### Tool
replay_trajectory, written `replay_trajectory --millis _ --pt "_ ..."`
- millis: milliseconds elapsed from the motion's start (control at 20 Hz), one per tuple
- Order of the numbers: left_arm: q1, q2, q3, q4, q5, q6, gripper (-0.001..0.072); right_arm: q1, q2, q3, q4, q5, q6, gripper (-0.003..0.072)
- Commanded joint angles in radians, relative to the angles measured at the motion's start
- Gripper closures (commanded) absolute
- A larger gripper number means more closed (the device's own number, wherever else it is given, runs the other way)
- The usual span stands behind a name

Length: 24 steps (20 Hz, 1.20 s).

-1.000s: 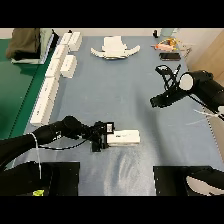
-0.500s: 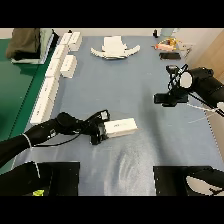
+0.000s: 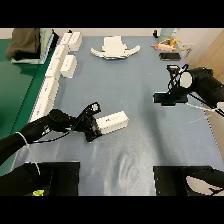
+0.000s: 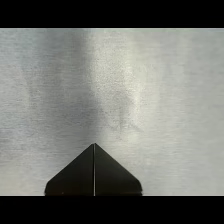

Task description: Fold the box.

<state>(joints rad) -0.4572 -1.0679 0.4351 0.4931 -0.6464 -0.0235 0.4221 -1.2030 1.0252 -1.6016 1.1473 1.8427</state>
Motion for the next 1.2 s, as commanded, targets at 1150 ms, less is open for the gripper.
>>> replay_trajectory --millis 1150 --pt "-0.040 -0.075 0.019 -0.078 0.014 0.037 -0.0008 0.002 -0.001 0.001 0.032 -0.008 0.001 0.0684"
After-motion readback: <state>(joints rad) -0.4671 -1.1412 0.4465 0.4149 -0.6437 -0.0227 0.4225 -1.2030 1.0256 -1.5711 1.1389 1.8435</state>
